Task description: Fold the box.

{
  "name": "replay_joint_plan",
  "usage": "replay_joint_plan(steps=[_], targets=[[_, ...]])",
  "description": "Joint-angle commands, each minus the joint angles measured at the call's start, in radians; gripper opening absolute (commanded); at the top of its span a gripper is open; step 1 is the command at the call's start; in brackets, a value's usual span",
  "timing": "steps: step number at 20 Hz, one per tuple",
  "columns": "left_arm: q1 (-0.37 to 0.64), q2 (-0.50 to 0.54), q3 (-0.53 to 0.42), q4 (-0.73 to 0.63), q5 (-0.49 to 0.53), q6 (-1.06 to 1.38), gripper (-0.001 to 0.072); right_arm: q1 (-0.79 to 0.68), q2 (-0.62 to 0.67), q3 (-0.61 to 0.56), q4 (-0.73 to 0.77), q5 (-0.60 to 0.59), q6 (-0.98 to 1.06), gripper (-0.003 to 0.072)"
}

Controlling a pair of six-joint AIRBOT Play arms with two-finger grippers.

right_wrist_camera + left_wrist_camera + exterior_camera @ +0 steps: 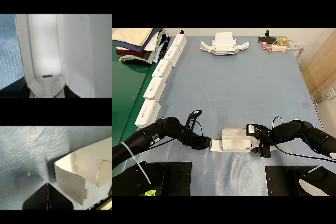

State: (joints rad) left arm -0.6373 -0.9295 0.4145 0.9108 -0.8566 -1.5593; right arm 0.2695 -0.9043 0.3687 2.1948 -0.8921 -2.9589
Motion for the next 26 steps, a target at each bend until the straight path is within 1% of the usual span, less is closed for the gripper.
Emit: replay_joint_plan(steps=[1, 3, 5, 9, 15, 19, 21, 26], targets=[[-0.032, -0.051, -0.001, -0.059, 0.052, 0.053, 0.0016, 0.0, 0.0, 0.0, 0.0, 0.0, 0.0, 0.0482], [-0.032, -0.051, 0.01, -0.138, 0.045, 0.165, 0.0016, 0.0, 0.0, 0.0, 0.0, 0.0, 0.0, 0.0482], [-0.032, -0.051, 0.039, -0.174, 0.003, 0.219, 0.0016, 0.0, 0.0, 0.0, 0.0, 0.001, 0.0, 0.0483], [-0.029, -0.051, 0.098, -0.169, -0.052, 0.228, 0.0017, 0.0, 0.0, 0.0, 0.0, 0.0, 0.0, 0.0482], [-0.028, -0.051, 0.109, -0.166, -0.059, 0.226, 0.0019, 0.0, 0.0, 0.0, 0.0, 0.0, 0.0, 0.0483], [-0.028, -0.051, 0.138, -0.147, -0.06, 0.224, 0.002, 0.0, 0.0, 0.0, 0.0, 0.0, 0.0, 0.0482], [-0.028, -0.051, 0.153, -0.146, -0.062, 0.219, 0.0412, 0.0, 0.0, 0.0, 0.0, 0.0, 0.0, 0.0482], [-0.028, -0.051, 0.162, -0.147, -0.061, 0.206, 0.0412, 0.0, 0.0, 0.0, 0.0, 0.0, 0.0, 0.0482]])
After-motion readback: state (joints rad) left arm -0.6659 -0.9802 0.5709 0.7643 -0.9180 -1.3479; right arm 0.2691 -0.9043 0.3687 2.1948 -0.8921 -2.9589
